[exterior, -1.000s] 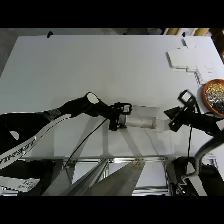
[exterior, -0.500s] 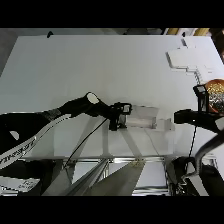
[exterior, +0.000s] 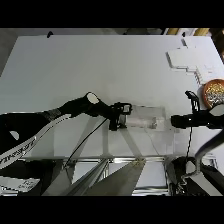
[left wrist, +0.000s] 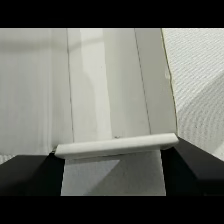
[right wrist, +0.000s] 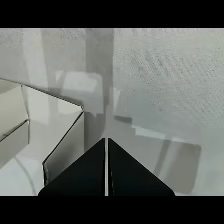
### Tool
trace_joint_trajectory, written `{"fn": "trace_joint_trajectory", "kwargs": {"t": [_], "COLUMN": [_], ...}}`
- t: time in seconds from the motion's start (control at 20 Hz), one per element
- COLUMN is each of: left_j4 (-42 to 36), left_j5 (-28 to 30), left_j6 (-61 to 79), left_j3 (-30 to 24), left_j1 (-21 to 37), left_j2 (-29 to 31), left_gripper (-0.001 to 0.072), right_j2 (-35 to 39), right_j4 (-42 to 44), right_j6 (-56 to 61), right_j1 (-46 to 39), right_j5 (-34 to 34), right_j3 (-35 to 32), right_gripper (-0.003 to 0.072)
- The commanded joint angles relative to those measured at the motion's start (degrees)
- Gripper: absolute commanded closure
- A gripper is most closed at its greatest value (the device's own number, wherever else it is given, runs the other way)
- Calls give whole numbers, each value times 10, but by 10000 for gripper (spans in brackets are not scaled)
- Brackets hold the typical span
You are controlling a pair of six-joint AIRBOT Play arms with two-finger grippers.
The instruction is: Fold the box and place the chain.
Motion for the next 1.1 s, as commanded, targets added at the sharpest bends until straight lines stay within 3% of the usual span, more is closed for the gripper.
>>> {"fn": "trace_joint_trajectory", "kwargs": {"t": [0.0, 0.35, 0.55, 0.7, 1.05], "left_j4": [0, 0, 0, 0, 0], "left_j5": [0, 0, 0, 0, 0], "left_j6": [0, 0, 0, 0, 0], "left_j3": [0, 0, 0, 0, 0], "left_j1": [0, 0, 0, 0, 0], "left_j2": [0, 0, 0, 0, 0], "left_gripper": [502, 502, 502, 502, 502], "right_j2": [-29, -4, 36, 40, 41], "right_j4": [34, 120, 127, 134, 127], "right_j6": [2, -32, -32, -32, -32], "right_j1": [-1, -1, -1, 18, 64], "right_j5": [20, 44, 64, 75, 74], "right_j3": [1, -3, -3, -3, -3], "right_gripper": [666, 651, 548, 414, 403]}}
